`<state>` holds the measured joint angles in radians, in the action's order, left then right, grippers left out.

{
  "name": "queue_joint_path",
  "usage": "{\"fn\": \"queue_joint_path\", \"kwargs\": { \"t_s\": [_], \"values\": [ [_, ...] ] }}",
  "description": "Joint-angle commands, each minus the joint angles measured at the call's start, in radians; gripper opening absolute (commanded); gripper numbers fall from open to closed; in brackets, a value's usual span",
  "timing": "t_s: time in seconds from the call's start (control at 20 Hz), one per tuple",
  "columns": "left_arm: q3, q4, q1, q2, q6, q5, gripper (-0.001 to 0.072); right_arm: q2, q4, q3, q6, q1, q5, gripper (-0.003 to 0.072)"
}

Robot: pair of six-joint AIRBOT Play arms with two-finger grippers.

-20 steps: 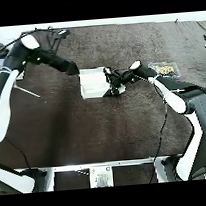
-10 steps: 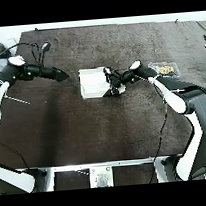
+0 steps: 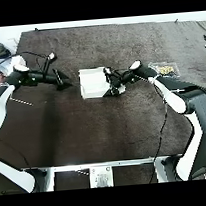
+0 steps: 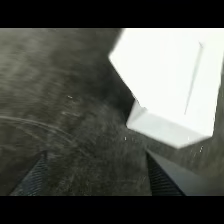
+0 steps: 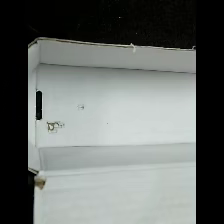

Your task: Fold the box and place the chain.

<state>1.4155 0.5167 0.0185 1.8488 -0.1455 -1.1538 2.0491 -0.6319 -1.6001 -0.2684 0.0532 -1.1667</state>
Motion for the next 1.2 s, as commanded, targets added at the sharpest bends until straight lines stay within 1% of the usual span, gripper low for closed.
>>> {"fn": "queue_joint_path", "kwargs": {
  "t_s": [0.0, 0.1, 0.3, 0.55, 0.8, 1.0, 1.15],
  "values": [
    [-0.002, -0.028, -0.019, 0.081, -0.278, -0.056, 0.0717, 0.000, 0.000, 0.000, 0.000, 0.001, 0.000, 0.0280],
    [-0.003, -0.029, -0.044, 0.107, -0.295, -0.074, 0.0716, 0.000, 0.000, 0.000, 0.000, 0.001, 0.000, 0.0281],
    [-0.004, -0.033, -0.075, 0.111, -0.308, -0.108, 0.0716, 0.000, 0.000, 0.000, 0.000, 0.001, 0.000, 0.0280],
    [-0.004, -0.084, -0.078, 0.113, -0.308, -0.122, 0.0716, 0.000, 0.000, 0.000, 0.000, 0.001, 0.000, 0.0280],
    [-0.004, -0.084, -0.078, 0.113, -0.307, -0.134, 0.0715, 0.000, 0.000, 0.000, 0.000, 0.001, 0.000, 0.0281],
    [-0.004, -0.090, -0.101, 0.115, -0.307, -0.121, 0.0714, 0.000, 0.000, 0.000, 0.000, 0.002, 0.000, 0.0280],
    [-0.004, -0.108, -0.122, 0.115, -0.307, -0.055, 0.0715, 0.000, 0.000, 0.000, 0.000, 0.002, 0.000, 0.0280]
  ]
}}
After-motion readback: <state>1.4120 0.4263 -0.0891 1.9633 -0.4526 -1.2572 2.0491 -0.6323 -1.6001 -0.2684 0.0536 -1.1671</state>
